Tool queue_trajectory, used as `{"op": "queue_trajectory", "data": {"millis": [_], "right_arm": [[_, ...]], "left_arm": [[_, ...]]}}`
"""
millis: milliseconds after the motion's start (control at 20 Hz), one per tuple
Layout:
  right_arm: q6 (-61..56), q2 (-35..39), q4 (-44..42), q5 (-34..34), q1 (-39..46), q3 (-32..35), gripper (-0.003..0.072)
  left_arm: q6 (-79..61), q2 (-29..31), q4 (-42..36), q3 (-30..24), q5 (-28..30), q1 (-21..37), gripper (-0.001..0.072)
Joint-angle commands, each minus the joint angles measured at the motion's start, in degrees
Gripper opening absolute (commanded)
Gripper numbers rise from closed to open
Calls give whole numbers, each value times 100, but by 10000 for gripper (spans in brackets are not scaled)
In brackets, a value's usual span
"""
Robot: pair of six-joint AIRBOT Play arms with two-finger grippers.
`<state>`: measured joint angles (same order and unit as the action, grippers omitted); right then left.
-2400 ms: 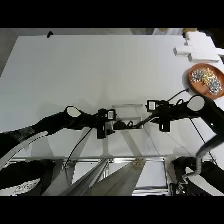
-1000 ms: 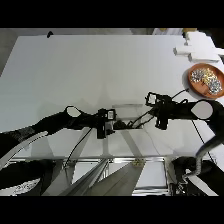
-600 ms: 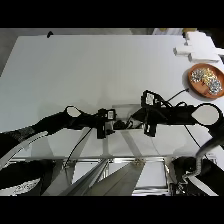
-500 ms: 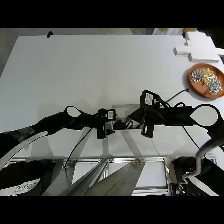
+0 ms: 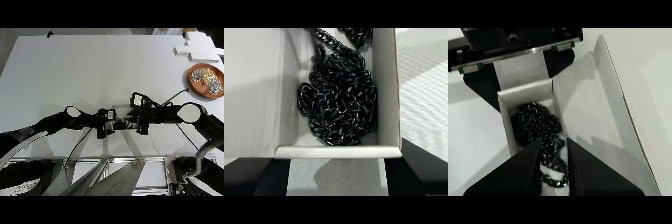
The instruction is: Fold the box and place the chain.
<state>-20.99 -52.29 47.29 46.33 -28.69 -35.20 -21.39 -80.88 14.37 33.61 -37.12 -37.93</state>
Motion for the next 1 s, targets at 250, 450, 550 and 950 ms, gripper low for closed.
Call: {"op": "queue_trajectory", "data": {"millis": [250,450,550,950], "right_arm": [[7,260,1414,1113,992,-380,153],[955,116,2037,1849,1707,-369,150],[1147,-136,2107,1812,1762,-361,150],[1147,-1416,2083,1486,1755,-356,149]], "left_arm": [[-2,0,0,-2,2,-2,167],[-2,0,0,-2,2,-2,167],[-2,0,0,-2,2,-2,167],[-2,0,0,-2,2,-2,167]]}}
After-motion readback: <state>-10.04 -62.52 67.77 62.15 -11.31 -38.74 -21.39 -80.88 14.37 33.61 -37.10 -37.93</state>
